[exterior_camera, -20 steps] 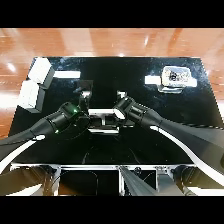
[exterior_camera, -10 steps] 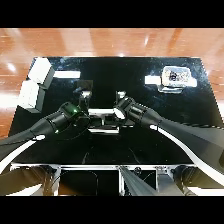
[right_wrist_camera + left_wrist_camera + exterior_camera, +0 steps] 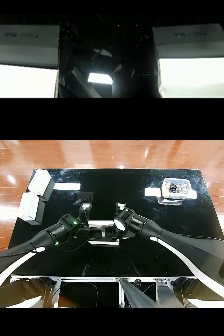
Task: Fold the box and place the chain.
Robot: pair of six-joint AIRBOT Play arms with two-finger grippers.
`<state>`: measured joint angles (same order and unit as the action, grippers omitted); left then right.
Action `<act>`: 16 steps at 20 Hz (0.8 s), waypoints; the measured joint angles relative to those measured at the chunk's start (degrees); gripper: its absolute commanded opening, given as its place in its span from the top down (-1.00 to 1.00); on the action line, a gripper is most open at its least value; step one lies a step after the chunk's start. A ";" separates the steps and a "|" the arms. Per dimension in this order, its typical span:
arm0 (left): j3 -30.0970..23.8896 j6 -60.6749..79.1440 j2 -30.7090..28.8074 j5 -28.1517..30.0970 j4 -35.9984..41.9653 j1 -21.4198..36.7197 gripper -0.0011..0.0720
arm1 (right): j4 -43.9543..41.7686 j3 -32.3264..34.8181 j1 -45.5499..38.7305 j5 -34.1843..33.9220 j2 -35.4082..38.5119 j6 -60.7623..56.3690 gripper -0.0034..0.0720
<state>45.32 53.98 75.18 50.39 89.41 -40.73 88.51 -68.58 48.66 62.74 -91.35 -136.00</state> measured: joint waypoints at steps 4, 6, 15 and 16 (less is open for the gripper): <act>0.00 0.00 0.00 -0.02 0.00 0.00 0.90 | 0.02 0.00 0.00 -0.02 -0.07 0.39 0.44; 0.00 0.02 0.00 -0.02 0.00 0.00 0.90 | 0.00 0.00 0.00 -0.02 -0.24 0.57 0.43; 0.00 0.02 0.00 -0.07 -0.02 0.00 0.90 | -1.11 -0.07 0.00 0.31 -0.94 1.68 0.75; 0.00 0.02 0.00 -0.07 -0.02 0.00 0.90 | -1.14 -0.07 -0.02 0.44 -0.94 1.90 0.75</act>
<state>45.32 54.00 75.18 50.33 89.38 -40.73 87.37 -68.64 48.64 63.18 -92.29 -134.10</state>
